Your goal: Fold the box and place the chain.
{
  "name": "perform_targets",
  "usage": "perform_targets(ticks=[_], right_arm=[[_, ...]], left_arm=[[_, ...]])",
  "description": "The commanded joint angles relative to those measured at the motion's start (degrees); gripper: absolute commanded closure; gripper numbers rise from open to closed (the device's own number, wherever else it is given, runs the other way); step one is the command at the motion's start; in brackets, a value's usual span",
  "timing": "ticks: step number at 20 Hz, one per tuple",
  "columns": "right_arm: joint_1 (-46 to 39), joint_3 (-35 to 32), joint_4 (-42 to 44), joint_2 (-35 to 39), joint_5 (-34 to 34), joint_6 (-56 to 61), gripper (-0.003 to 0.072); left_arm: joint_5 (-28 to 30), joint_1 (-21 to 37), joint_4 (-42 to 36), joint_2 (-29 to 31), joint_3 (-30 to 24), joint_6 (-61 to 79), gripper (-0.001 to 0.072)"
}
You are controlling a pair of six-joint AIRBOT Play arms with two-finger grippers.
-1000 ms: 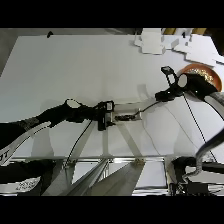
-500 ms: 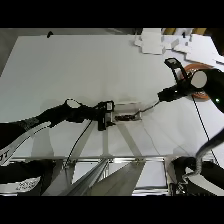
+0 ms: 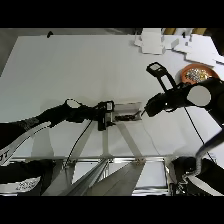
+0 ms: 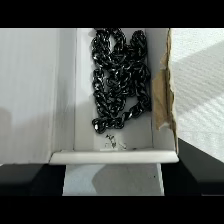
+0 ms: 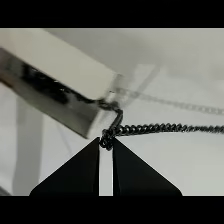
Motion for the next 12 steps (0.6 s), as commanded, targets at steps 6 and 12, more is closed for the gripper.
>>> perform_targets(ticks=[6, 12], right_arm=[[9.92, -0.07, 5.92, 0.48, -9.51, 0.04, 0.0668], [12.94, -0.07, 9.64, 0.48, -13.57, -0.13, 0.0668]], left_arm=[[0.02, 0.0, 0.0, 0.02, 0.0, 0.0, 0.054], [0.02, 0.0, 0.0, 0.02, 0.0, 0.0, 0.054]])
